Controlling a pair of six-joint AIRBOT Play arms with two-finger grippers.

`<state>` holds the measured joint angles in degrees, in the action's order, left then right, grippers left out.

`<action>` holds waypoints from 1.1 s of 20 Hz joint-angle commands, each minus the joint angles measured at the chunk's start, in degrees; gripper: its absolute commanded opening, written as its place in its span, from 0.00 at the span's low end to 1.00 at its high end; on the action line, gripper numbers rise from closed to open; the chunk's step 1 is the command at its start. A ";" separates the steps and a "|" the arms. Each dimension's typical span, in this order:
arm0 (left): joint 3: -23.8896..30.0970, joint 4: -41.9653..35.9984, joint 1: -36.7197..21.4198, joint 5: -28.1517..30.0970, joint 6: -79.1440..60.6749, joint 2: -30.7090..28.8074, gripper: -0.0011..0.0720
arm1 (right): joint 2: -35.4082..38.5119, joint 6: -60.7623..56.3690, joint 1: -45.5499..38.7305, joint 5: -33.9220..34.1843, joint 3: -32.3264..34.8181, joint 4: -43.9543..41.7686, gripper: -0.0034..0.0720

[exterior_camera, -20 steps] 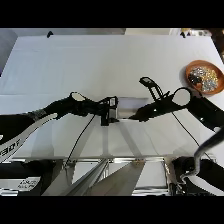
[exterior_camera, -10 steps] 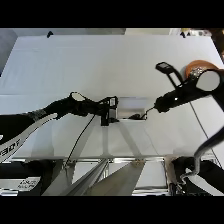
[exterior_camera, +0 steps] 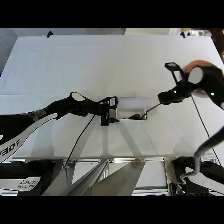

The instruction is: Fold the box and place the chain.

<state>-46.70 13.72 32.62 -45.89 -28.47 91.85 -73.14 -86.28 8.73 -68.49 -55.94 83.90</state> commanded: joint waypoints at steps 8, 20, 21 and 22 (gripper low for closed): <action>0.02 0.02 -0.02 0.02 0.00 -0.02 0.20 | -11.69 -8.41 4.07 6.73 -0.07 1.46 0.49; 0.02 0.02 -0.02 0.00 0.00 -0.02 0.20 | -10.80 -4.90 4.07 4.37 -0.07 1.46 0.06; 0.02 0.00 -0.02 0.02 0.00 -0.02 0.20 | -9.20 -4.61 4.07 4.11 -0.07 1.57 0.06; 0.02 0.02 -0.02 0.02 -0.02 -0.02 0.20 | -7.06 -3.78 4.07 3.91 -0.07 1.62 0.06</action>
